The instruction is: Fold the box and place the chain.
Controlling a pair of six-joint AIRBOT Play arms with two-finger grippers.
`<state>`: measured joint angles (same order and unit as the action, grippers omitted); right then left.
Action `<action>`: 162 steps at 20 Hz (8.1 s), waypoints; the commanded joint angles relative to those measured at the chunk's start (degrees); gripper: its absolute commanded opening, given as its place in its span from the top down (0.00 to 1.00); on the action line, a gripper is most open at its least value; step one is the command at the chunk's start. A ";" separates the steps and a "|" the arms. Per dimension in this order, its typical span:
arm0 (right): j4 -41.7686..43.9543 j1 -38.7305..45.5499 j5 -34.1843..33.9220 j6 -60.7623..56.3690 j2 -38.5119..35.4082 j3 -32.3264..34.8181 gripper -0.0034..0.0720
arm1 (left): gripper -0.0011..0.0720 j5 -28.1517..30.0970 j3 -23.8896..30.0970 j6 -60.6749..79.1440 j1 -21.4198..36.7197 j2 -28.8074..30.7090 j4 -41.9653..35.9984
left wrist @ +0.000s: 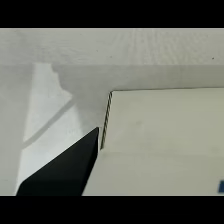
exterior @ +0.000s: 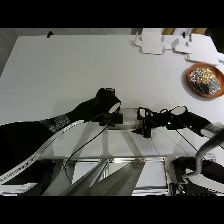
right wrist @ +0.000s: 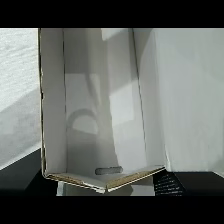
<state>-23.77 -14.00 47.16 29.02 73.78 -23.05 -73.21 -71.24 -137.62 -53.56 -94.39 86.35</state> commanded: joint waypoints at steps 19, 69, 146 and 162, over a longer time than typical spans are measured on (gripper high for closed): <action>0.02 0.02 0.04 -0.02 -0.02 -0.04 0.55 | 0.83 1.81 2.25 0.00 0.50 1.84 -3.28; 0.02 0.02 0.20 -0.02 -0.04 -0.04 0.55 | 0.10 -6.19 10.47 36.09 7.98 25.66 -6.86; 0.02 0.02 0.20 -0.02 -0.02 -0.04 0.55 | 0.02 24.46 38.53 164.41 24.26 15.63 -62.60; 0.02 0.02 0.20 -0.02 -0.04 -0.04 0.55 | 0.06 27.85 38.53 169.92 22.34 12.81 -69.83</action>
<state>-23.73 -14.00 47.31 28.97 73.76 -23.05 -45.52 -32.73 31.46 -31.09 -81.21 17.15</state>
